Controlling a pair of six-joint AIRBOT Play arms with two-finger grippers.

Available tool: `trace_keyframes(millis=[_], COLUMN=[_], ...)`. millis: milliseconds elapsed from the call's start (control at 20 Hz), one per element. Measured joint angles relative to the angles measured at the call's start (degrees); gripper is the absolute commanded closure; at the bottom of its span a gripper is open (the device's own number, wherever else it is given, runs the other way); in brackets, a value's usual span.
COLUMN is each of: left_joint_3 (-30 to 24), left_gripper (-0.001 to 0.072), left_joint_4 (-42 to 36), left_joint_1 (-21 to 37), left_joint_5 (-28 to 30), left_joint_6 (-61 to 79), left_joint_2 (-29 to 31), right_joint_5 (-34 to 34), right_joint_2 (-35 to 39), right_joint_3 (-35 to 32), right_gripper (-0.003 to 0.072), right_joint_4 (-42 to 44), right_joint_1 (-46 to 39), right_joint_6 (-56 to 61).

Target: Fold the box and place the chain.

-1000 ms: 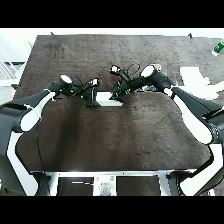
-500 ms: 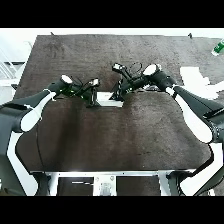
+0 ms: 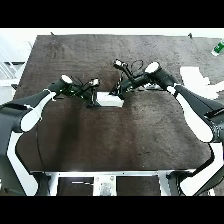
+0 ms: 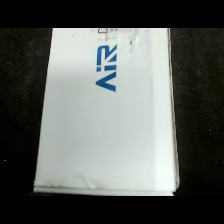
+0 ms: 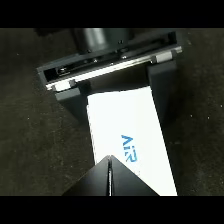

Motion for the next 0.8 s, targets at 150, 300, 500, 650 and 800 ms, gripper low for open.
trace_keyframes(millis=[150, 300, 500, 650, 800], left_joint_3=[0.00, 0.00, 0.00, 0.00, 0.00], left_gripper=[0.0086, 0.0086, 0.0086, 0.0086, 0.0086], left_joint_4=[0.00, 0.02, 0.04, 0.04, 0.00], left_joint_1=[0.00, 0.00, 0.00, 0.00, 0.00], left_joint_5=[0.00, 0.00, 0.02, 0.04, 0.00], left_joint_6=[0.00, 0.00, 0.02, 0.02, 0.00], left_joint_2=[0.00, 0.00, 0.00, 0.00, 0.00], right_joint_5=[-2.56, -5.07, -7.45, -8.07, -8.50], right_joint_2=[0.00, 0.00, -0.07, -0.22, 0.74], right_joint_3=[-2.51, -5.49, -9.11, -9.92, -9.84], right_gripper=[0.0679, 0.0679, 0.0679, 0.0679, 0.0679], right_joint_4=[1.44, 2.40, 2.29, 0.92, 1.38], right_joint_1=[-0.04, -0.07, -0.07, -0.04, -0.22], right_joint_6=[0.28, 0.50, 2.25, 3.37, 3.28])
